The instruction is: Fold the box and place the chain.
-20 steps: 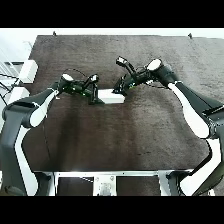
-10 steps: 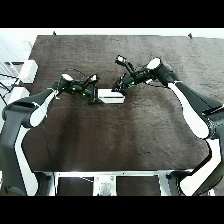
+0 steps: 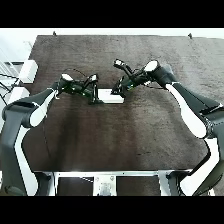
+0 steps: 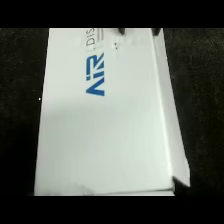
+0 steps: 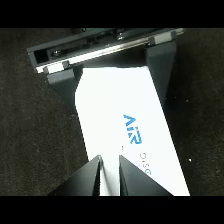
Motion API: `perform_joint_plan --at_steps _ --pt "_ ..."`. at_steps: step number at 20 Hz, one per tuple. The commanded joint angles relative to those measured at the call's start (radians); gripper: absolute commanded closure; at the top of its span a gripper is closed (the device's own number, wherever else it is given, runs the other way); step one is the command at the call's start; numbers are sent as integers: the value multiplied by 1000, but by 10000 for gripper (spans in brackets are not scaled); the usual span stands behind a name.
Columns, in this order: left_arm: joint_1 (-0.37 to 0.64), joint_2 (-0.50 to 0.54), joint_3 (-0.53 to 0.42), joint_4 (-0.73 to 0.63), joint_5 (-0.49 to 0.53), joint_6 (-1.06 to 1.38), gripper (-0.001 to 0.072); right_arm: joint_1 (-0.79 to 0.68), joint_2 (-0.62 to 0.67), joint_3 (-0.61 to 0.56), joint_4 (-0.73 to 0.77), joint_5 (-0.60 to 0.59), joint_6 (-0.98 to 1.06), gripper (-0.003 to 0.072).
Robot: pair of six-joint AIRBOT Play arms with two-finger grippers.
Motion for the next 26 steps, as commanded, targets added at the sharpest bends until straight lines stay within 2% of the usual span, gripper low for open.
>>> perform_joint_plan --at_steps 1,4,10,11,12,18,23,24,26 --pt "-1 -1 0 1 -1 1 346 -4 -1 25 -13 -22 2 562" --pt "-1 -1 0 1 -1 1 346 -3 -1 69 -13 -22 5 561" --pt "-1 -1 0 1 -1 1 346 0 -1 69 -58 -23 3 526" --pt "-1 -1 0 1 -1 1 346 2 -1 69 -82 -23 1 443" --pt "-1 -1 0 1 -1 1 347 4 -1 68 -103 -26 1 408" --pt "-1 -1 0 1 -1 1 346 5 -1 67 -103 -48 1 389" --pt "-1 -1 0 1 -1 1 346 5 1 67 -99 9 1 386" --pt "-1 -1 0 1 -1 1 346 5 2 67 -99 22 1 367" --pt "-1 -1 0 1 -1 1 346 5 1 67 -100 28 1 269"
